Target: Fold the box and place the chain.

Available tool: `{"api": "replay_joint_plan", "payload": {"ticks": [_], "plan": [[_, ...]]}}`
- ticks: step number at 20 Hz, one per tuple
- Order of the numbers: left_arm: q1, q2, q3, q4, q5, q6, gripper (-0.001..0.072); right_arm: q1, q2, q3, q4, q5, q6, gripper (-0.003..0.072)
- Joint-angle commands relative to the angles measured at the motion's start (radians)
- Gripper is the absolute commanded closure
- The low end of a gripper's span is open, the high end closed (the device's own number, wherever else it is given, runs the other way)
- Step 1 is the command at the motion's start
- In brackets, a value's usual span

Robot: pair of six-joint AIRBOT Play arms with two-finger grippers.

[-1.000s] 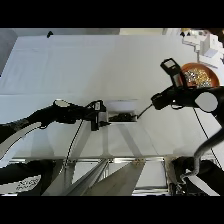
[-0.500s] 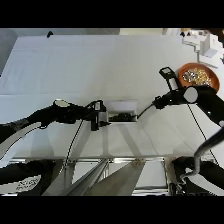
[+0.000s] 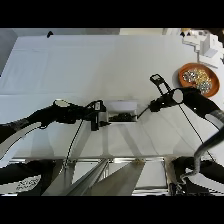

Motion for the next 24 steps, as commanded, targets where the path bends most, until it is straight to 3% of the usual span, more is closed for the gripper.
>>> {"api": "replay_joint_plan", "payload": {"ticks": [1,7,13,18,21,24], "plan": [[0.001,0.000,0.000,0.000,0.000,0.000,0.0577,0.002,-0.010,0.000,-0.008,-0.029,0.003,0.0398],[0.001,0.000,0.000,0.000,0.000,0.000,0.0577,0.002,-0.010,-0.001,-0.008,-0.063,0.003,0.0422],[0.001,0.000,0.001,0.000,0.000,0.000,0.0577,0.002,-0.013,-0.001,-0.008,-0.014,0.003,0.0670],[0.001,0.000,0.000,0.000,0.000,0.000,0.0577,0.003,0.023,-0.001,-0.008,0.042,0.023,0.0671],[0.001,0.000,0.000,0.000,0.000,0.000,0.0577,0.002,0.142,-0.001,0.002,0.100,0.023,0.0671],[0.000,0.000,0.001,0.000,0.000,0.000,0.0577,0.006,0.295,-0.001,0.112,0.200,0.002,0.0671]]}}
